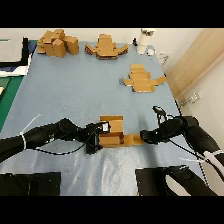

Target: Fold the box.

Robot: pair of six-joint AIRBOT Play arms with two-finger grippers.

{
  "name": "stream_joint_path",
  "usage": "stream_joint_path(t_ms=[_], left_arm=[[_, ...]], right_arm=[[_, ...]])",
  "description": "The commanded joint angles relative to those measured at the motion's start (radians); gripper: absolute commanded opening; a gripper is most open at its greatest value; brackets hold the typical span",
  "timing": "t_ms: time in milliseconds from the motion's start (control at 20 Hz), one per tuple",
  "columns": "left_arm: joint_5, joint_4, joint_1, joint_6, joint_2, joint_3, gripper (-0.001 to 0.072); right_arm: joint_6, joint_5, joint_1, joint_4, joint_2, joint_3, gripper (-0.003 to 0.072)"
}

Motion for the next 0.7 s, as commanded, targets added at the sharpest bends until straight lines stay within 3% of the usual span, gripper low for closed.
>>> stream_joint_path(t_ms=[0,650], left_arm=[[0.001,0.0,0.0,0.0,0.0,0.0,0.0557],[0.002,0.0,0.0,0.0,0.0,0.0,0.0558]], right_arm=[[0.006,-0.02,0.0,-0.019,0.039,0.001,0.0003],[-0.012,-0.01,0.0,0.136,0.106,0.003,0.0002]])
